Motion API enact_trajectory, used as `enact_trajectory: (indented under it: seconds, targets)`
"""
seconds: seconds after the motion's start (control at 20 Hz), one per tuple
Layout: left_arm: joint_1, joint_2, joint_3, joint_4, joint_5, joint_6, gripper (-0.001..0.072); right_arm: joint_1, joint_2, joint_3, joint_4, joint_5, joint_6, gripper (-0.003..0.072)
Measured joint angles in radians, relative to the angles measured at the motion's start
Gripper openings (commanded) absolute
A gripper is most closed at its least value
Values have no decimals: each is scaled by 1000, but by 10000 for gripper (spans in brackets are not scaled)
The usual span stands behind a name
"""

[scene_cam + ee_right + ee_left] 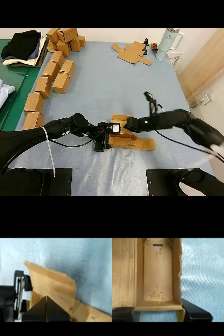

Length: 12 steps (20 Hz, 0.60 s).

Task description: Fold the box.

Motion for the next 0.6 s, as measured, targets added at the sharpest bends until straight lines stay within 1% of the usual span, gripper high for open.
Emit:
enact_trajectory:
  seconds: [0.15, 0.25, 0.4, 0.6]
  targets:
    - [0, 0, 0, 0, 0, 0, 313, 2, -154, 62, -2, -7, -73, 4]
    - [0, 0, 0, 0, 0, 0, 313, 7, -215, 81, -4, -18, -109, 3]
    - [0, 0, 0, 0, 0, 0, 313, 10, -256, 94, -9, -18, -156, 3]
    - [0, 0, 0, 0, 0, 0, 312, 13, -270, 100, -14, -16, -194, 3]
